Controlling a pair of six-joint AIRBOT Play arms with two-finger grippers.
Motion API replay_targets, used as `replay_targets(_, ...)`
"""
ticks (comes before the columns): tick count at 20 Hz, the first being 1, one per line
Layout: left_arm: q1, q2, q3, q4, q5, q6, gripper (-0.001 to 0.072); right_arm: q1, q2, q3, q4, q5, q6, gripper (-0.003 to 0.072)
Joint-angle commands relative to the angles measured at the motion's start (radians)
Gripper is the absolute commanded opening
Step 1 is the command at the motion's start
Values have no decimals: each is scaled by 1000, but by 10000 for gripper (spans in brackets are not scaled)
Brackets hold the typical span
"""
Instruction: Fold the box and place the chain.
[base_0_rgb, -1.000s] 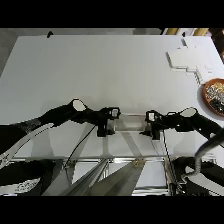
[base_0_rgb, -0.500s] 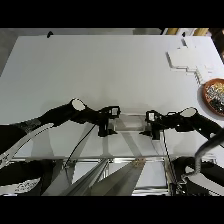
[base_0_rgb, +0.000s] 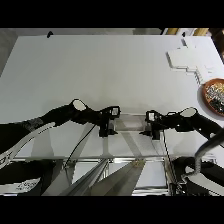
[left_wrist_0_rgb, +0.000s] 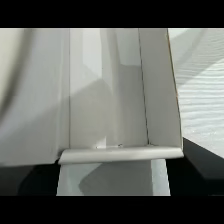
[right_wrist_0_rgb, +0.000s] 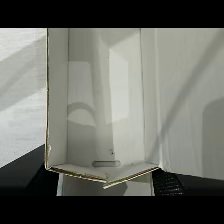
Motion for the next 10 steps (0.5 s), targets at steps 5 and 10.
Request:
replay_targets(5,0,-2,0,-4,-13,7,381,0,1,1,0,0,0,412)
replay_targets(10,0,-2,0,-4,-13,5,389,0,1,1,0,-1,0,412)
